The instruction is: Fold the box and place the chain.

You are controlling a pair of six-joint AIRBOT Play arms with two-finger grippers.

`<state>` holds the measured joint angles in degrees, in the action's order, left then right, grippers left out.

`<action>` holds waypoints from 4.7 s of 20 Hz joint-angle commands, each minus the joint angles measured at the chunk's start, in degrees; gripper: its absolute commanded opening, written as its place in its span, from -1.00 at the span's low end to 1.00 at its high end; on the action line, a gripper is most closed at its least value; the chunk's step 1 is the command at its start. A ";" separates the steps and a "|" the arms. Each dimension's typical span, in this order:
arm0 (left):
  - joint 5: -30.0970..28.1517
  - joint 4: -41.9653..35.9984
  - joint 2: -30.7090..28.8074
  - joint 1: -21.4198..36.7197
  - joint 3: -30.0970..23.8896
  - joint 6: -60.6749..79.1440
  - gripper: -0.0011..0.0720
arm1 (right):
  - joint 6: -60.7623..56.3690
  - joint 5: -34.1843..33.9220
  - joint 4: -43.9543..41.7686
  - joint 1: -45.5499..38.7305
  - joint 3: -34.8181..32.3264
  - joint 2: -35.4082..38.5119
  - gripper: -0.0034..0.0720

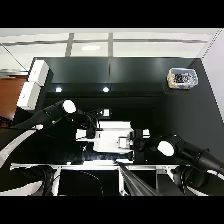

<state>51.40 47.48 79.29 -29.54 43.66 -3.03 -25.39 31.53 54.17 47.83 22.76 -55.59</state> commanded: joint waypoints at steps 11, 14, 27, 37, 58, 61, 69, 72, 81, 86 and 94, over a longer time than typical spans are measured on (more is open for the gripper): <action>0.00 0.00 0.02 -0.04 0.04 0.00 -0.90 | -3.26 3.19 5.25 -9.90 6.27 3.37 0.98; 0.00 0.00 0.02 -0.04 0.04 0.02 -0.90 | -3.26 2.80 5.11 -11.21 6.27 3.34 0.97; 0.02 0.02 0.02 -0.04 0.04 0.02 -0.89 | 14.05 7.13 -13.70 -17.55 6.27 0.37 0.98; 0.07 0.02 0.02 -0.02 0.04 0.02 -0.89 | 29.07 10.64 -24.15 -17.88 6.27 -6.40 0.97; 0.04 0.00 0.04 -0.02 0.04 0.00 -0.89 | 33.81 7.91 -20.11 -17.86 6.25 -12.90 0.95; 0.04 0.00 0.04 -0.02 0.04 0.00 -0.89 | 33.81 7.72 -20.11 -17.86 6.25 -13.42 0.95; 0.07 0.00 0.04 -0.02 0.04 0.00 -0.89 | 33.83 6.40 -21.57 -17.86 6.25 -13.75 0.95; 0.07 0.00 0.04 -0.02 0.04 0.00 -0.89 | 33.83 6.40 -21.55 -17.86 6.25 -14.43 0.95; 0.07 0.00 0.04 -0.02 0.04 0.00 -0.89 | 33.81 6.40 -21.24 -17.86 6.25 -14.58 0.77; 0.22 0.07 0.02 -0.02 0.04 0.00 -0.89 | 33.77 6.45 -21.14 -17.86 6.25 -14.58 0.21; 0.50 1.60 -0.83 0.00 0.17 -0.39 -0.12 | 33.77 6.78 -21.14 -17.86 6.25 -14.58 0.06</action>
<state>51.88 48.62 78.96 -29.58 43.77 -3.22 8.36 38.11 32.99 30.00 29.04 -70.17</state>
